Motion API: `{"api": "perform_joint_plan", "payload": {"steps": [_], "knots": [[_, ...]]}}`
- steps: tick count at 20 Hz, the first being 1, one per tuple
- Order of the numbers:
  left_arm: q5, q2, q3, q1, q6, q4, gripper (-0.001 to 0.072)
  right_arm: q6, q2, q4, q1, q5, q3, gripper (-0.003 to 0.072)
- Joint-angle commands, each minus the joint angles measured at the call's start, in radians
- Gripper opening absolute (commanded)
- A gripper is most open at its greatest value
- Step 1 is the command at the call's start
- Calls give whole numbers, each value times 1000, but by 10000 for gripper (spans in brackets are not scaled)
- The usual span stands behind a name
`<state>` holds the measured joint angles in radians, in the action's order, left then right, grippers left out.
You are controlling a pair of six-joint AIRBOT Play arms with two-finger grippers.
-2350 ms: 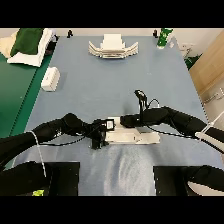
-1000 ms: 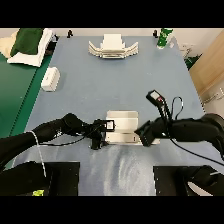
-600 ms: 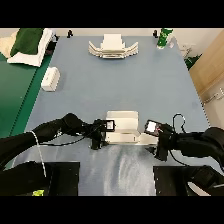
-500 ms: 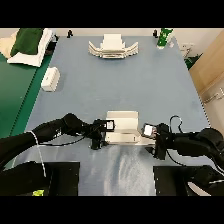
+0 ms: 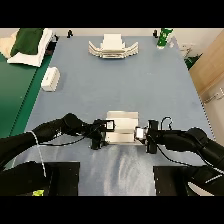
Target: Fold the box.
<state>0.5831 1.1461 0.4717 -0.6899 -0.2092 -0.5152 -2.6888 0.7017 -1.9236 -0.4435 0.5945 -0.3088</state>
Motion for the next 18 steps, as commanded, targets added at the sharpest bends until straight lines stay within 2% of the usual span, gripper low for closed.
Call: {"api": "perform_joint_plan", "payload": {"steps": [1, 3, 9, 10, 12, 13, 18], "knots": [[0, 0, 1, -1, 0, 0, 469, -92, 10, -121, -1, -21, 1, 215], [0, 0, 1, -1, 0, 0, 469, -106, 10, -146, -12, -11, 1, 119], [0, 0, 1, -2, 0, 0, 469, -107, 52, -150, -39, -43, 1, 121], [0, 0, 1, -2, 0, 0, 469, -112, 62, -151, -39, -50, 1, 148], [0, 0, 1, -2, 0, 0, 469, -114, 75, -154, -39, -65, 0, 652], [0, 0, 1, -2, 0, 0, 469, -114, 76, -159, -39, -66, 0, 720], [0, 0, 1, -2, 0, 0, 470, -114, 75, -159, -39, -64, 1, 720]]}}
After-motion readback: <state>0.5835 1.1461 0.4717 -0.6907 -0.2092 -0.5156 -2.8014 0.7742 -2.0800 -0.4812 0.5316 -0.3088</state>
